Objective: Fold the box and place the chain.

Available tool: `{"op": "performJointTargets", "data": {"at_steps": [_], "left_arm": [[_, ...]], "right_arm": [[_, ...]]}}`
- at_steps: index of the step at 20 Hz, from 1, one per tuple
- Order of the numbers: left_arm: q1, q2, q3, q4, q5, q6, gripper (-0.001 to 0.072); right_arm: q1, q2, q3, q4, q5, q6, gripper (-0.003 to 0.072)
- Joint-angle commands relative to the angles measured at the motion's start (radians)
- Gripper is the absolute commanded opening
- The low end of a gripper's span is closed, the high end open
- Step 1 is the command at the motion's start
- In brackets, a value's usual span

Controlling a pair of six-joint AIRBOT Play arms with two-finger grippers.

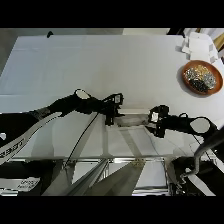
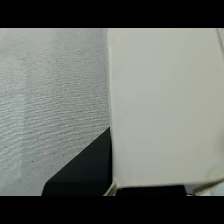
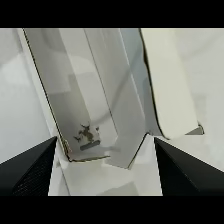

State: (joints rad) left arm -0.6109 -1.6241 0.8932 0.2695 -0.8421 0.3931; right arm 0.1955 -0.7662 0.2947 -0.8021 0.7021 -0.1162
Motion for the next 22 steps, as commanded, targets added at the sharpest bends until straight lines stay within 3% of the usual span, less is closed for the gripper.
{"op": "performJointTargets", "data": {"at_steps": [1, 9, 22], "left_arm": [[-0.001, 0.000, 0.000, 0.000, 0.000, 0.000, 0.0011], [-0.001, 0.000, 0.000, 0.000, 0.000, 0.000, 0.0011], [-0.001, 0.000, 0.000, 0.000, 0.000, 0.000, 0.0011]], "right_arm": [[0.000, -0.001, 0.000, 0.039, 0.009, -0.057, 0.0670], [-0.071, -0.007, 0.000, 0.067, 0.061, -0.111, 0.0669], [-0.071, -0.132, 0.003, 0.145, 0.068, -0.269, 0.0669]]}}
